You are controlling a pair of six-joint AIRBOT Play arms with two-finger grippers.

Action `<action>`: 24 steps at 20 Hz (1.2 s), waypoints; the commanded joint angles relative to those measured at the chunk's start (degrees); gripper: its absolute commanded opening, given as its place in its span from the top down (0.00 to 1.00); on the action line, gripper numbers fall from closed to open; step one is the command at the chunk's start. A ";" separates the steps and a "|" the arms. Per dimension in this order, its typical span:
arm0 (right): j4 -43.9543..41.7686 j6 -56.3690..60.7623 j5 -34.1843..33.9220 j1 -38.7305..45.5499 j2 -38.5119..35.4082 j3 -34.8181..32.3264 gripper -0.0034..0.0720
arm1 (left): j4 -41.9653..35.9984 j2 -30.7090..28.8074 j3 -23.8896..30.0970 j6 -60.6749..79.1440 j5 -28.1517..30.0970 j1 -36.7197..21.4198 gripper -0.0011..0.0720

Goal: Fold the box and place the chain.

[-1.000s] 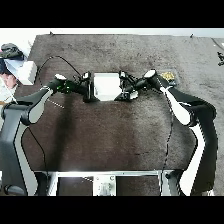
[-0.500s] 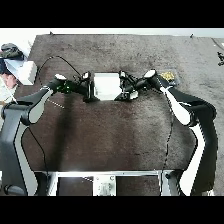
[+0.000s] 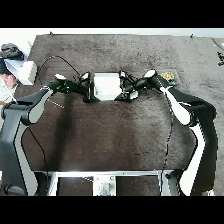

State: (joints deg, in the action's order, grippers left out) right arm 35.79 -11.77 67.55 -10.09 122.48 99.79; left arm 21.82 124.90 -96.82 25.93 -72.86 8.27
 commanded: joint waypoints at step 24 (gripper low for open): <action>0.00 0.00 0.07 0.00 0.02 0.02 0.36 | 0.07 0.11 -0.09 -0.17 1.38 0.02 0.34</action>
